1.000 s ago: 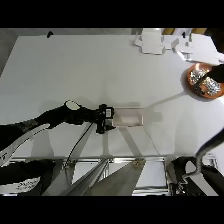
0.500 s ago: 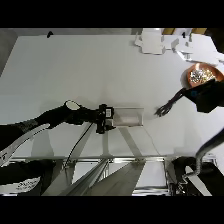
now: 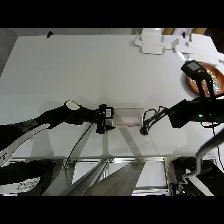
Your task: Fold the box and place the chain.
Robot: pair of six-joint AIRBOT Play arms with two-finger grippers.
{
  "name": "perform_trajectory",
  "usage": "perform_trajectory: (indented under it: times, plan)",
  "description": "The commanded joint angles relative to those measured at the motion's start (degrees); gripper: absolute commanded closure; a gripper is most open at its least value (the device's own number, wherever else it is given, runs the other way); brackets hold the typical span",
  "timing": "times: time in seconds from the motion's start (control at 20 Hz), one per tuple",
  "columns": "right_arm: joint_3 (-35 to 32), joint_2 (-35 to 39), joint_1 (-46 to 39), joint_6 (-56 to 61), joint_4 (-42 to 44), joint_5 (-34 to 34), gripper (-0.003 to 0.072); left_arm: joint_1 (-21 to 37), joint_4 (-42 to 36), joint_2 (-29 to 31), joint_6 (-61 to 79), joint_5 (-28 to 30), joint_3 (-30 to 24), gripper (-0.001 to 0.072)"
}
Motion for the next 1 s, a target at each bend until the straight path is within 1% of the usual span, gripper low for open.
perform_trajectory:
  times: [0.0, 0.05, 0.15, 0.2, 0.35, 0.4, 0.5, 0.65, 0.7, 0.75, 0.8, 0.85, 0.95]
  plan:
    - [-2.75, 0.04, 0.87, 5.35, -10.64, -4.55, 0.0666, 0.00, 0.02, 0.04, 0.00, 0.02, 0.00, 0.0577]
    - [-4.15, 0.04, 0.90, 5.33, -9.16, -7.08, 0.0666, 0.00, 0.02, 0.04, 0.00, 0.00, 0.00, 0.0577]
    - [-8.68, -0.26, 0.90, 4.81, -5.03, -12.33, 0.0666, 0.00, 0.02, 0.04, 0.00, 0.00, 0.00, 0.0577]
    - [-11.32, -0.72, 0.90, 4.81, -4.39, -14.51, 0.0665, 0.00, 0.02, 0.04, 0.00, 0.00, 0.00, 0.0577]
    - [-17.46, -3.28, 0.87, 4.92, -6.64, -17.70, 0.0662, 0.00, 0.00, 0.04, 0.00, 0.00, 0.00, 0.0577]
    - [-18.82, -4.55, 0.74, 5.14, -7.80, -18.10, 0.0631, 0.00, 0.02, 0.04, 0.00, 0.02, 0.00, 0.0577]
    - [-19.56, -7.28, -0.22, 5.16, -8.24, -18.10, 0.0622, 0.00, 0.02, 0.04, 0.00, 0.00, 0.00, 0.0577]
    - [-19.56, -10.23, -3.67, 6.43, -9.73, -20.15, 0.0622, 0.00, 0.02, 0.04, 0.00, 0.00, 0.00, 0.0577]
    - [-19.54, -10.93, -5.53, 6.43, -10.23, -20.57, 0.0591, 0.00, 0.02, 0.04, 0.00, 0.00, 0.00, 0.0577]
    - [-19.54, -11.26, -7.52, 6.40, -10.25, -20.39, 0.0466, 0.00, 0.00, 0.04, 0.00, 0.02, 0.00, 0.0577]
    - [-19.50, -11.23, -9.60, 6.27, -10.25, -19.80, 0.0426, 0.00, 0.00, 0.04, 0.00, 0.00, 0.00, 0.0577]
    - [-19.26, -11.26, -11.30, 5.49, -10.27, -19.21, 0.0426, 0.00, 0.02, 0.04, 0.00, 0.00, 0.00, 0.0577]
    - [-18.88, -11.23, -13.94, 4.44, -10.25, -21.53, 0.0433, 0.00, 0.02, 0.04, 0.00, 0.00, 0.00, 0.0577]
